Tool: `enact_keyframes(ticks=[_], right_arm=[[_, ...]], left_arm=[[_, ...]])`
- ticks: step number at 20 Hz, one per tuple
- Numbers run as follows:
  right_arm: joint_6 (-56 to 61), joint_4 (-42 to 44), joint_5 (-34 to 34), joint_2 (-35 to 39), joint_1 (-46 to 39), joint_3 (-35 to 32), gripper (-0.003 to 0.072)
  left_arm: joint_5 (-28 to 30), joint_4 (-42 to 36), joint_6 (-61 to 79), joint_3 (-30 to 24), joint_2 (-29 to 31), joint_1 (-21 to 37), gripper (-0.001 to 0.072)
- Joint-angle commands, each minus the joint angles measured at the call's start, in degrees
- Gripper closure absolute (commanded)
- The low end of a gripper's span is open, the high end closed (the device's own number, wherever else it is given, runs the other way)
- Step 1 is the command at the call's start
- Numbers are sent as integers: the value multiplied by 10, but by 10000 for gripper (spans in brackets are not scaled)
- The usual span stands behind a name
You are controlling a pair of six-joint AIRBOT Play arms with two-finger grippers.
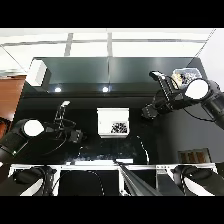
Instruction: Fold the box and place the chain.
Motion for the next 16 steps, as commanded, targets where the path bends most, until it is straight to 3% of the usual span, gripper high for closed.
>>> enact_keyframes(ticks=[1,5,8,16], right_arm=[[13,0,-7,0,0,0,468],[31,0,-7,0,0,0,468],[42,0,-7,0,0,0,468],[43,0,-11,0,0,0,468]], left_arm=[[-9,-145,450,-29,-17,60,-8],[67,-139,693,-27,-21,42,-4],[61,-180,782,-7,-71,39,-3],[42,-181,819,77,-211,8,-6]])
